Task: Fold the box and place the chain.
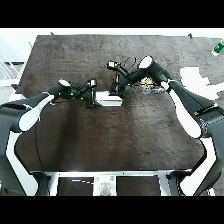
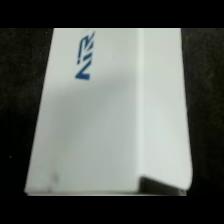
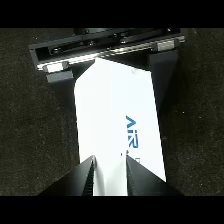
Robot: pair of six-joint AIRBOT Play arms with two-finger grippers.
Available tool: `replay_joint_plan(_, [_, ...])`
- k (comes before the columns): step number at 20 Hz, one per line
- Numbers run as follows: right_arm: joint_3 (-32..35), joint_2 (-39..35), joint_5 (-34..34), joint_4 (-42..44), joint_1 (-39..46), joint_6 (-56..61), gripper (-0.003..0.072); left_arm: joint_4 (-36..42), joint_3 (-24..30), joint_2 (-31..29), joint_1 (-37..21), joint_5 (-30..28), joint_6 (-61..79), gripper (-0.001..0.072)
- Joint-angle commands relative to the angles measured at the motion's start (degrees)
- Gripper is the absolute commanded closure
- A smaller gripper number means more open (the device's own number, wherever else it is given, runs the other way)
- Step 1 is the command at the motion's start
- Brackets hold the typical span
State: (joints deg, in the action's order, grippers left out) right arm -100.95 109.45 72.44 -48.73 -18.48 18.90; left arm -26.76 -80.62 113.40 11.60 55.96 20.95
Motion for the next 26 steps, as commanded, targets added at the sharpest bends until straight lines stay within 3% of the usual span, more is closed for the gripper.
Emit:
replay_joint_plan(1, [-0.02,0.02,-0.02,-0.42,0.13,0.48,0.0452,-0.02,-0.04,0.00,-0.04,0.00,0.04,0.0530])
replay_joint_plan(18, [0.07,0.02,-0.81,-2.58,-0.39,4.72,0.0451,-0.02,-0.04,0.00,-0.04,0.02,0.04,0.0531])
replay_joint_plan(26, [3.54,0.02,-0.79,-2.97,-1.14,4.70,0.0450,-0.02,-0.04,0.00,-0.04,0.02,0.04,0.0531])
